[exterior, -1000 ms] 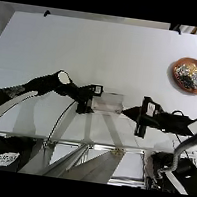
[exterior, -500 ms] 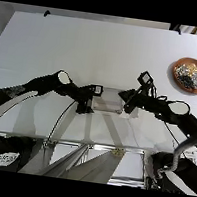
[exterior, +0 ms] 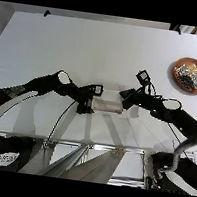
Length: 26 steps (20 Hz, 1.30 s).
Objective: Fold the box and place the chain.
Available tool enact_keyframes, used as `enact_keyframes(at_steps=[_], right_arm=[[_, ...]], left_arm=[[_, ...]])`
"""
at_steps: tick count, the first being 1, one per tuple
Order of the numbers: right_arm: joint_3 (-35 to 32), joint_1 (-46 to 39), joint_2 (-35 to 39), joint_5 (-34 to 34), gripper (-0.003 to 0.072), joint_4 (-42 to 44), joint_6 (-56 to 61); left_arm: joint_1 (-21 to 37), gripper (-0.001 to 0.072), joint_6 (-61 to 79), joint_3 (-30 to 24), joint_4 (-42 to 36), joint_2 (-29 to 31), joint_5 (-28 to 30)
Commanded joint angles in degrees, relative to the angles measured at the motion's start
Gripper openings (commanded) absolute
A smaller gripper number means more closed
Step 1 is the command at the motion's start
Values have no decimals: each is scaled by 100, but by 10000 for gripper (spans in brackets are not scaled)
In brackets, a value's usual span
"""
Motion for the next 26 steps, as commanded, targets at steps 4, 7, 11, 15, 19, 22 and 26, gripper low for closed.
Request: enact_keyframes(at_steps=[4,7,11,15,19,22,26], right_arm=[[59,0,717,339,19,-114,197],[166,0,1449,662,19,-1276,824],[203,0,2179,1600,17,-4009,1467],[199,0,2153,2465,19,-6054,1410],[175,0,1565,2002,190,-5445,247],[168,107,868,1659,192,-5254,-221],[168,369,155,1062,192,-4894,-273]], left_arm=[[0,312,11,0,7,4,0],[0,312,11,0,7,4,2],[0,312,11,0,7,4,2],[0,312,11,0,7,4,2],[0,312,11,0,7,4,0],[0,312,11,0,7,4,2],[0,312,11,0,7,4,0]])
